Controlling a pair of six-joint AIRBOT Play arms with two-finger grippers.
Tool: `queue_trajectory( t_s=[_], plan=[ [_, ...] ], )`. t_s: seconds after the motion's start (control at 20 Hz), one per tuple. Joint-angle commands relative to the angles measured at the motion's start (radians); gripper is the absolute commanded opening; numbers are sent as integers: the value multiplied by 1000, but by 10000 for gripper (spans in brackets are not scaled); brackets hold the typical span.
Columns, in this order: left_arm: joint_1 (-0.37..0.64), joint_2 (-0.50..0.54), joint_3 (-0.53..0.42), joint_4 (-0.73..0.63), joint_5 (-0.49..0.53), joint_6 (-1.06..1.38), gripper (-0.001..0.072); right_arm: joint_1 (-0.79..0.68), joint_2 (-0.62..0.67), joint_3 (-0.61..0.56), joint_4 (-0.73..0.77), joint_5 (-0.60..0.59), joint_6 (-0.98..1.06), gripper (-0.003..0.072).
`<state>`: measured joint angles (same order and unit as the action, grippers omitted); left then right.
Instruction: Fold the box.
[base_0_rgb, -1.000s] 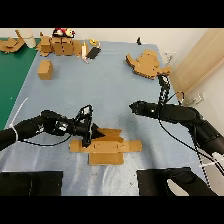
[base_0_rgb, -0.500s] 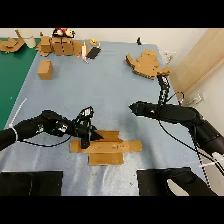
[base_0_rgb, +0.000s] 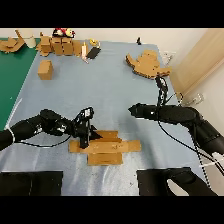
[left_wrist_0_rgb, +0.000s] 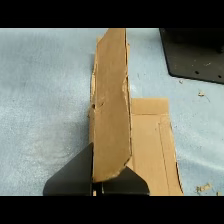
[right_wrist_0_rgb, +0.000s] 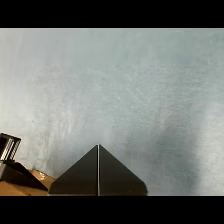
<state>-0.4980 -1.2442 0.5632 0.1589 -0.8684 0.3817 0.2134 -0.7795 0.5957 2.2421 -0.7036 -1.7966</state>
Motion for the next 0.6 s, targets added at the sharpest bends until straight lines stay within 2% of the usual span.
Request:
queue_trajectory(
  t_s=[0.0, 0.1, 0.2, 0.4, 0.55],
  plan=[
    [1, 4, 1, -1, 5, -10, 14, 1, 0, 1, -53, -72, 5, 2],
    [1, 4, 1, -1, 5, -9, 14, 16, 3, 1, -118, -138, 39, 1],
    [0, 4, 1, -2, 4, -9, 14, 76, 24, 1, -249, -174, 125, 1],
    [1, 4, 1, -2, 4, -9, 14, 278, 109, 1, -383, -211, 221, 1],
    [1, 4, 1, -2, 4, -9, 14, 473, 151, 0, -529, -304, 394, 1]
  ],
)
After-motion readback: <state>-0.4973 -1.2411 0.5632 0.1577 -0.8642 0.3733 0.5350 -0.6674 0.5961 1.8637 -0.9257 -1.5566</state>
